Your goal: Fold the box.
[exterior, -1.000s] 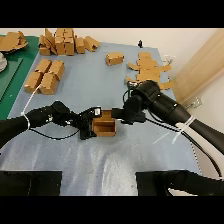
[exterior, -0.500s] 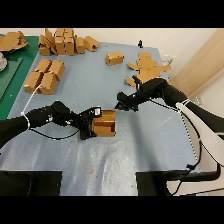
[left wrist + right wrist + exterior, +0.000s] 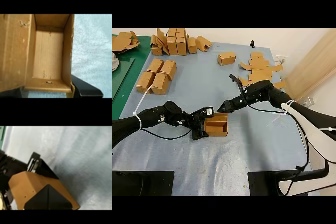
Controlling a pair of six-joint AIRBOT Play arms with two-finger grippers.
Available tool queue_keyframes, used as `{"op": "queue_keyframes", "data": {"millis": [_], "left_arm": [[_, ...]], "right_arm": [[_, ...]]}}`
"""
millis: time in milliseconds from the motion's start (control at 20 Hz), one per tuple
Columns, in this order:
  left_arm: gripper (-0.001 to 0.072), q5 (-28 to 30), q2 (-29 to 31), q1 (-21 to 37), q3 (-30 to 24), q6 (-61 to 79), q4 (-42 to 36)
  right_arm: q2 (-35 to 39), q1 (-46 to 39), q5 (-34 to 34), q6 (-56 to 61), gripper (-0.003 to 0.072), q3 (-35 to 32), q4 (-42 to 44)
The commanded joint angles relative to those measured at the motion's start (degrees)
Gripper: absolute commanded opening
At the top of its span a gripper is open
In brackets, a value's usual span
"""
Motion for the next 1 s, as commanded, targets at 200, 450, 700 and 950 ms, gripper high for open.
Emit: {"op": "queue_keyframes", "data": {"millis": [200,450,700,950], "left_arm": [[0.0445,0.11,-0.04,0.02,0.0,0.0,0.02],[0.0445,0.13,-0.04,0.02,-0.02,0.02,0.02],[0.0445,0.13,-0.04,0.02,0.0,0.02,0.02],[0.0445,0.13,-0.04,0.02,0.0,0.0,0.02]], "right_arm": [[13.25,4.15,15.45,-17.18,0.0001,-13.81,-1.64],[12.92,10.86,19.08,-20.74,0.0001,-14.1,-4.17],[16.48,16.94,23.23,-14.75,0.0001,-16.68,-15.78],[23.17,19.04,27.32,-19.08,0.0003,-18.73,-19.19]]}}
